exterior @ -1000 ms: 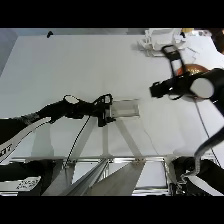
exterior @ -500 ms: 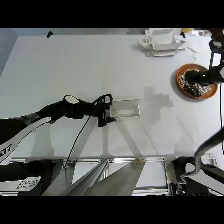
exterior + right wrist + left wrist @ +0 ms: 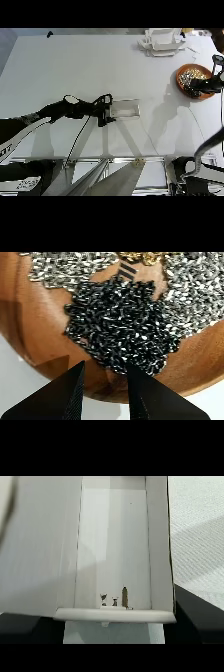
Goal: Fold the box and place the chain.
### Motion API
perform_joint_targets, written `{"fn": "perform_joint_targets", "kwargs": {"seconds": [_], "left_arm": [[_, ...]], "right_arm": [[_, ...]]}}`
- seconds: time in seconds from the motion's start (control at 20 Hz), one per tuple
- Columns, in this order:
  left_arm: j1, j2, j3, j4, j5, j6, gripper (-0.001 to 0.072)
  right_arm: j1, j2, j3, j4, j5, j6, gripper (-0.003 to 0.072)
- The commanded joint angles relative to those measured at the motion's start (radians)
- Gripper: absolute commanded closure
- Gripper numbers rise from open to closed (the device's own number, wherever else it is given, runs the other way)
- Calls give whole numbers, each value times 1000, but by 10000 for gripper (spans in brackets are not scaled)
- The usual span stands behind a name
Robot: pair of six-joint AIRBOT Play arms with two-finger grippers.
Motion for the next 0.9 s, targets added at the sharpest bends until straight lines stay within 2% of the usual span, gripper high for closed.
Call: {"fn": "perform_joint_targets", "kwargs": {"seconds": [0.0, 0.15, 0.65, 0.7, 0.75, 0.85], "left_arm": [[0, 1, 1, 0, 0, 0, 457], [0, 1, 1, 0, 0, 0, 457], [0, 1, 1, 0, 0, 0, 457], [0, 1, 1, 0, 0, 0, 457], [0, 1, 1, 0, 0, 0, 457], [0, 1, 1, 0, 0, 0, 457]], "right_arm": [[-25, -11, 0, 0, -4, -1, 432], [-25, -18, 0, 0, -6, -1, 491], [-25, -97, 0, 2, -4, -6, 503], [-25, -97, 0, 1, -8, -17, 641], [-25, -95, 0, 1, -8, -39, 677], [-25, -69, 0, 0, -8, -40, 677]]}}
